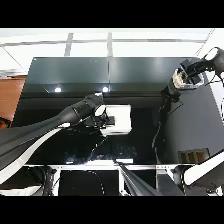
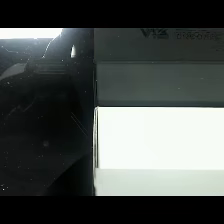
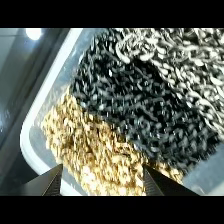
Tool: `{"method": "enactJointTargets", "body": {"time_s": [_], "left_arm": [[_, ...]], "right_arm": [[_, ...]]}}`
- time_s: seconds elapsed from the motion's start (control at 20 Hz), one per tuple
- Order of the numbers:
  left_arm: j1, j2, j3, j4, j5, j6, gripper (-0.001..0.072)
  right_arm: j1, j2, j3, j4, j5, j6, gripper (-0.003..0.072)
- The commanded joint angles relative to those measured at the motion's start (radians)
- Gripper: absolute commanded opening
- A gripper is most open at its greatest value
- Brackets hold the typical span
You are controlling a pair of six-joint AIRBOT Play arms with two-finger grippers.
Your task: Fold the box and place the chain.
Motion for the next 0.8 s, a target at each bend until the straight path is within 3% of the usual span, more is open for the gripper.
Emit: {"method": "enactJointTargets", "body": {"time_s": [0.0, 0.15, 0.25, 0.5, 0.75], "left_arm": [[0.001, -0.001, 0.000, 0.000, 0.003, 0.000, 0.0030], [0.001, -0.001, 0.000, 0.000, 0.003, 0.000, 0.0030], [0.001, -0.001, 0.000, 0.000, 0.002, 0.000, 0.0030], [0.001, -0.001, 0.000, 0.000, 0.002, 0.000, 0.0030], [0.001, -0.001, 0.000, 0.000, 0.002, 0.000, 0.0030]], "right_arm": [[0.002, -0.026, 0.002, 0.009, 0.002, -0.007, 0.0547], [0.002, -0.031, 0.003, 0.025, -0.006, -0.062, 0.0299], [-0.001, -0.025, 0.008, 0.060, -0.003, -0.155, 0.0013], [-0.013, 0.077, 0.085, 0.121, 0.048, -0.445, 0.0014], [-0.013, 0.347, 0.095, 0.146, 0.076, -0.635, 0.0012]]}}
